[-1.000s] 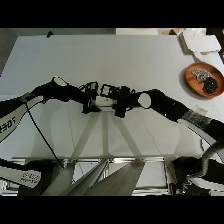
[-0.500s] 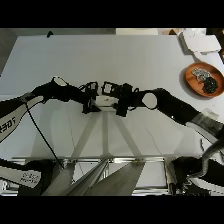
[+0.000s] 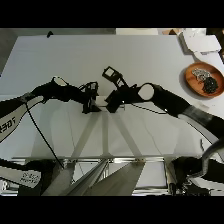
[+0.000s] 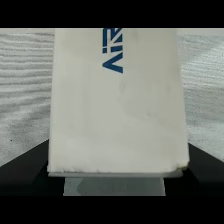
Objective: Fold the box and place the chain.
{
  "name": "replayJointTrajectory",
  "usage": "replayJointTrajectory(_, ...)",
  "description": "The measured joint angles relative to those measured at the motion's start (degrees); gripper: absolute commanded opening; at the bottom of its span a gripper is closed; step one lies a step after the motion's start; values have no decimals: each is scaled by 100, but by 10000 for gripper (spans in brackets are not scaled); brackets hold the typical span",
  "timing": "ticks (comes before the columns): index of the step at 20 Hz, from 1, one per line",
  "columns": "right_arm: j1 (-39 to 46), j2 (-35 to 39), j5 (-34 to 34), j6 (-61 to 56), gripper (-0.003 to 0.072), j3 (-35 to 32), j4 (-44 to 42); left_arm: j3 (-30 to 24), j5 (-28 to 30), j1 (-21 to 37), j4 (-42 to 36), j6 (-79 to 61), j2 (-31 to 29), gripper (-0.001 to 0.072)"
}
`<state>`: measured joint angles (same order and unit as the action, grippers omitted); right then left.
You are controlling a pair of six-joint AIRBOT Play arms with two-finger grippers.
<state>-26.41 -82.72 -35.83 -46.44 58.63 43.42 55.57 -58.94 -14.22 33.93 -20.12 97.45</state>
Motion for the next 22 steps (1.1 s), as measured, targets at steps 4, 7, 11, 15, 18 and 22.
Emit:
replayJointTrajectory(4, 55, -551, -339, -595, 10, 214, -404, 0, 0, 0, 2, -2, 0, 257)
replayJointTrajectory(7, 70, -745, -557, -761, 11, 267, -476, 0, 0, 0, 11, -13, 0, 257)
replayJointTrajectory(11, 81, -802, -673, -835, 11, 284, -492, 0, 0, 0, 13, -17, 0, 257)
replayJointTrajectory(15, 208, -544, -861, -866, 12, 273, -402, 0, -2, 0, -11, 33, 0, 257)
replayJointTrajectory(18, 527, -173, -765, -863, 11, 280, -415, 0, -2, 0, -9, 17, 0, 257)
replayJointTrajectory(22, 1126, 149, -931, -861, 8, 240, -448, 0, -2, 0, -4, 4, 0, 257)
